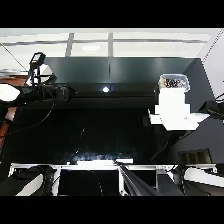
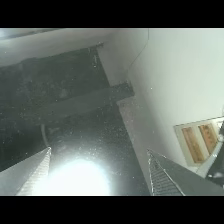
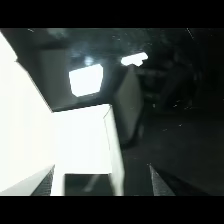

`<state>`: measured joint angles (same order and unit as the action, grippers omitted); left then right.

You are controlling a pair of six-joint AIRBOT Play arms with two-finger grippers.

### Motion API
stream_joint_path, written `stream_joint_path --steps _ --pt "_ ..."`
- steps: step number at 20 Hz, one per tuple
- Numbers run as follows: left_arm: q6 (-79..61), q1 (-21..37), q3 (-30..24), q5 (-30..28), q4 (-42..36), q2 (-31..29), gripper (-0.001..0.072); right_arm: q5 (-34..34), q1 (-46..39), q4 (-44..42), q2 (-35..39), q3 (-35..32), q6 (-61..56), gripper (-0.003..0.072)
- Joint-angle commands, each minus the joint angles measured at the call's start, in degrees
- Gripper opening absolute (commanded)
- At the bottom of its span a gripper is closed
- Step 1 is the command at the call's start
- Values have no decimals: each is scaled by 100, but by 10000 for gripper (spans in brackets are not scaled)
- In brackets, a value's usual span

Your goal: Fold the box and place the chain.

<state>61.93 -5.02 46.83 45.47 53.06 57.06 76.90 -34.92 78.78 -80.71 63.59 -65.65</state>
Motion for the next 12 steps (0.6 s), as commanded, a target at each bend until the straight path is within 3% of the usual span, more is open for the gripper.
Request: stream_joint_path --steps 1,2,4,6,7,9,12 --pt "4 -2 -2 0 0 2 709 125 155 501 -391 175 20 626" --pt "4 -2 -2 2 2 2 709 98 155 533 -450 175 42 527" --pt "4 -2 -2 0 0 2 709 -42 160 490 -516 175 166 527" --pt "4 -2 -2 2 0 2 709 -164 160 376 -522 175 308 398" --pt "4 -2 -2 2 0 2 709 -214 160 376 -522 175 317 396" --pt "7 -2 -2 7 0 2 709 -166 160 376 -520 175 457 74" --pt "4 -2 -2 9 -2 2 709 -52 160 315 -520 175 455 31"
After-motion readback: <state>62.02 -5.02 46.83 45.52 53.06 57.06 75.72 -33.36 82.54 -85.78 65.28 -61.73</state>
